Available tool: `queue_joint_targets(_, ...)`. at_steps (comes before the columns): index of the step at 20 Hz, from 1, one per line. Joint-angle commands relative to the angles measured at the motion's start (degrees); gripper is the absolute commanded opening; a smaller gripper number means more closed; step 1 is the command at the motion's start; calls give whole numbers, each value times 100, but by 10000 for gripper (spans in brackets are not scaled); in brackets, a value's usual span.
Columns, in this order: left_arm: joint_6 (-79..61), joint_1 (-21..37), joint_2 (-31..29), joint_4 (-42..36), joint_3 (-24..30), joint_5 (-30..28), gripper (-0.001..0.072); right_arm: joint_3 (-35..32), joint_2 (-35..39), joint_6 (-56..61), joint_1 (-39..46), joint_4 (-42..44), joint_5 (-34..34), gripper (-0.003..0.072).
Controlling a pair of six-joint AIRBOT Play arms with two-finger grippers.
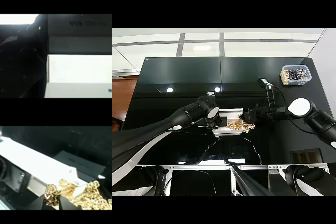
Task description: Fold the box and place the chain.
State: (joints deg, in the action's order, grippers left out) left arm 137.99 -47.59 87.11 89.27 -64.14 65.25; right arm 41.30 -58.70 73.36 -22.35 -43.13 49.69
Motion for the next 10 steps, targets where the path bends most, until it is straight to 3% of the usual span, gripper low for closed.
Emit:
queue_joint_targets(1, 0, 4, -4, 4, -4, -2, 32, -101, -39, -17, -26, -87, -68, 381)
queue_joint_targets(2, 0, 2, -4, 2, -4, -2, 32, -70, -35, -17, 20, -243, 9, 571)
queue_joint_targets(5, 0, 2, -4, 2, -4, 11, 32, 254, 59, -28, 557, -1331, 1069, 569)
queue_joint_targets(7, 0, 2, -4, 2, -4, 55, 33, 151, 225, -791, 874, -2076, 1628, 569)
queue_joint_targets(8, 0, 2, -4, 4, -4, 98, 32, -59, 299, -1464, 944, -2052, 1641, 569)
queue_joint_targets(10, 0, 2, -4, 4, -4, 127, 32, -647, 337, -2771, 973, -1224, 1019, 570)
